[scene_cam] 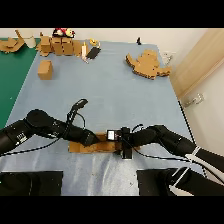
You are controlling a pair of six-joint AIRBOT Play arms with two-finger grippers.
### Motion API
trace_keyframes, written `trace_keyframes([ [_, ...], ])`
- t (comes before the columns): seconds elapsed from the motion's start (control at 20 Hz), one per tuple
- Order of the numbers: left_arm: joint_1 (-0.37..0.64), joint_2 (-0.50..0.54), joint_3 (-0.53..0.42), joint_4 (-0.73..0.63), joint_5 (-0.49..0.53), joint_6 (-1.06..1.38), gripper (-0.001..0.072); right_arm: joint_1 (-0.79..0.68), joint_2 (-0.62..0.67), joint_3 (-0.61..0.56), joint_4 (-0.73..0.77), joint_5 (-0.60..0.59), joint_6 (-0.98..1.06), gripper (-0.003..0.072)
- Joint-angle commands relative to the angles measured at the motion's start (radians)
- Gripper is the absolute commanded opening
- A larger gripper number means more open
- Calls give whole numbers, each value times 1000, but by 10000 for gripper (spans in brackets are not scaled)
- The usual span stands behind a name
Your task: Fold the box.
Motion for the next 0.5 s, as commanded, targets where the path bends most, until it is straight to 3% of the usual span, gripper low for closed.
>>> trace_keyframes([
  [0.0,-11,-26,3,-51,208,-40,13,1,0,1,-3,0,0,582],
  [0.15,-10,-99,22,-37,260,-39,13,1,0,1,-7,1,0,583],
  [0.45,-10,-296,89,101,210,-128,12,1,0,1,-7,0,0,582],
])
